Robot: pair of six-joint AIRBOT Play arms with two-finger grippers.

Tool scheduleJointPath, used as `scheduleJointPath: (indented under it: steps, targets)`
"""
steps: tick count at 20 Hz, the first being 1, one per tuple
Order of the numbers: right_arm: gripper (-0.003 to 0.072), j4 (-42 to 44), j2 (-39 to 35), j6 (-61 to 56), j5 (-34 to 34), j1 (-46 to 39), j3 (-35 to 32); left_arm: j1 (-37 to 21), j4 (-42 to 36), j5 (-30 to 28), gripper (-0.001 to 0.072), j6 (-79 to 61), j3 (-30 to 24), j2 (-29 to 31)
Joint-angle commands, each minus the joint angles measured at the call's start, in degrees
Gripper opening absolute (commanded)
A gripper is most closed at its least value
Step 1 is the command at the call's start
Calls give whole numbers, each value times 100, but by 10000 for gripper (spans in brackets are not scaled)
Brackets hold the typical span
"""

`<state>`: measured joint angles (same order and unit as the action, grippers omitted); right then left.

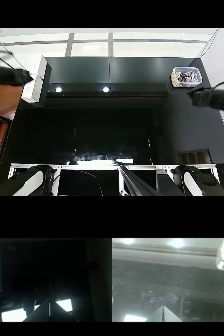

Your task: Fold the box and place the chain.

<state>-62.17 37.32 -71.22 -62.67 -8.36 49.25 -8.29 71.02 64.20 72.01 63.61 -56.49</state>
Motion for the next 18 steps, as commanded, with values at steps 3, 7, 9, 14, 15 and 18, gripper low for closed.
scheduleJointPath:
  steps: [3, 7, 9, 14, 15, 18]
  targets:
    - [15, -376, -315, 7, 809, 2, -1071, 994, -42, -1759, 26, -212, -2747, 1788]
    - [15, -372, -315, 7, 767, 2, -1071, 988, 92, -1762, 26, -219, -2909, 1912]
    - [15, -372, -315, 7, 767, 2, -1071, 992, 92, -1764, 26, -216, -2909, 1912]
    - [15, -369, -315, 7, 765, 2, -1071, 992, 92, -1764, 26, -216, -2909, 1910]
    - [14, -369, -315, 7, 767, 2, -1071, 992, 92, -1764, 26, -216, -2909, 1910]
    - [15, -369, -315, 7, 767, 2, -1071, 992, 92, -1764, 26, -216, -2909, 1910]
